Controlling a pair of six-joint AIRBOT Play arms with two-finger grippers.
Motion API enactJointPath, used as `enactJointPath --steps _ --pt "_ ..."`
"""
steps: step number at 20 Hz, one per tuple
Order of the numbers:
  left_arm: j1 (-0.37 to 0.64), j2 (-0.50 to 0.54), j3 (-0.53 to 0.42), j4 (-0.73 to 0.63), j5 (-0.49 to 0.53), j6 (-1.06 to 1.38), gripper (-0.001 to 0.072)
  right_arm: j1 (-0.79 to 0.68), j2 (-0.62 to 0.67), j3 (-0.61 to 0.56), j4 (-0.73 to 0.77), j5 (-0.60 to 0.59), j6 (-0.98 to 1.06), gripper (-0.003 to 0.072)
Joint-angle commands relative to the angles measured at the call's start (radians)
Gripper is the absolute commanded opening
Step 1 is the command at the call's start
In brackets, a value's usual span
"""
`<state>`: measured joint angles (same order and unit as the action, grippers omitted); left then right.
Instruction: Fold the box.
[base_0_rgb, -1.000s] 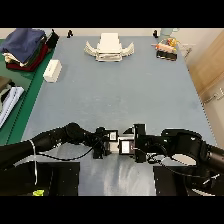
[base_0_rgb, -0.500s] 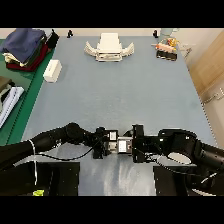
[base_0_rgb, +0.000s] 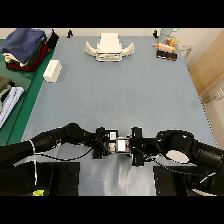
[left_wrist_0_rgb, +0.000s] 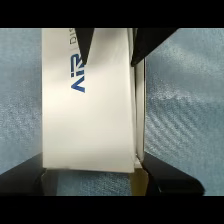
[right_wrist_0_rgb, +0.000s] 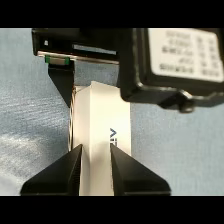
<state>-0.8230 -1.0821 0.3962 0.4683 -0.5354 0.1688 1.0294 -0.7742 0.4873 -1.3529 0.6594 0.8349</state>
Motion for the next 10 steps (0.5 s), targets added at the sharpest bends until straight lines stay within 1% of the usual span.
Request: enactJointPath --steps 1,5,6,8,10 --pt "0.0 -0.001 0.0 -0.001 0.003 -0.001 0.042 0.001 -0.026 0.0 0.049 0.025 -0.002 0.0261" --pt "0.0 -0.001 0.0 -0.001 0.003 -0.001 0.042 0.001 -0.023 0.002 0.067 0.023 -0.002 0.0263" --pt "0.0 -0.001 0.0 -0.001 0.003 -0.001 0.042 0.001 -0.014 0.002 0.066 0.021 -0.002 0.0275" --pt "0.0 -0.001 0.0 -0.001 0.003 -0.001 0.042 0.0 0.015 0.002 0.066 0.014 -0.002 0.0369" --pt "0.0 -0.001 0.0 -0.001 0.003 -0.001 0.0421 -0.002 0.056 0.002 0.066 -0.002 -0.002 0.0374"
